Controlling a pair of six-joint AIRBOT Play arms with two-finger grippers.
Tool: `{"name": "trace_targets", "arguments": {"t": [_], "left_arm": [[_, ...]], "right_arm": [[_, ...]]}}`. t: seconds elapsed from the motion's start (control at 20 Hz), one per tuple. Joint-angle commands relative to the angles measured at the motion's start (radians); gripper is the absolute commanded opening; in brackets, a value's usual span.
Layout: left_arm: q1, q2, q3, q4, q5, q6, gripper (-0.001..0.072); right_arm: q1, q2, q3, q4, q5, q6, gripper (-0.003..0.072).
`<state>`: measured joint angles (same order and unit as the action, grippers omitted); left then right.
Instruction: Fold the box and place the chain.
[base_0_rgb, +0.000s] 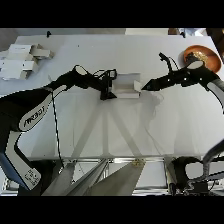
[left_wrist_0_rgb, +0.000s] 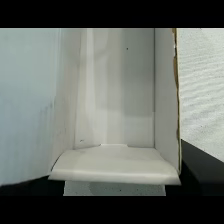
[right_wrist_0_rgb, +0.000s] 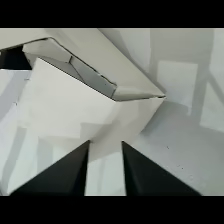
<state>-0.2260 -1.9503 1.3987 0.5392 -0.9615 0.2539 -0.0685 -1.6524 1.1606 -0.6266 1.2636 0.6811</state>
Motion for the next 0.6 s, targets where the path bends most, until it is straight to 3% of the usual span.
{"name": "trace_targets", "arguments": {"t": [0.0, 0.05, 0.35, 0.45, 0.55], "left_arm": [[0.0, 0.0, 0.0, 0.0, 0.0, 0.0, 0.0281], [0.0, 0.0, 0.0, 0.0, 0.0, 0.0, 0.0281], [0.0, 0.0, 0.0, 0.0, 0.0, 0.0, 0.0281], [0.0, 0.0, 0.0, 0.0, 0.0, 0.0, 0.0281], [0.0, 0.0, 0.0, 0.0, 0.0, 0.0, 0.0281]], "right_arm": [[0.001, 0.009, 0.0, 0.007, -0.005, -0.01, 0.0392], [0.001, 0.009, 0.0, 0.005, -0.024, -0.009, 0.0425], [0.05, 0.009, 0.0, 0.004, -0.115, -0.01, 0.0438], [0.081, 0.009, 0.0, -0.005, -0.141, -0.009, 0.0495], [0.104, 0.009, 0.0, -0.029, -0.17, 0.005, 0.0498]]}}
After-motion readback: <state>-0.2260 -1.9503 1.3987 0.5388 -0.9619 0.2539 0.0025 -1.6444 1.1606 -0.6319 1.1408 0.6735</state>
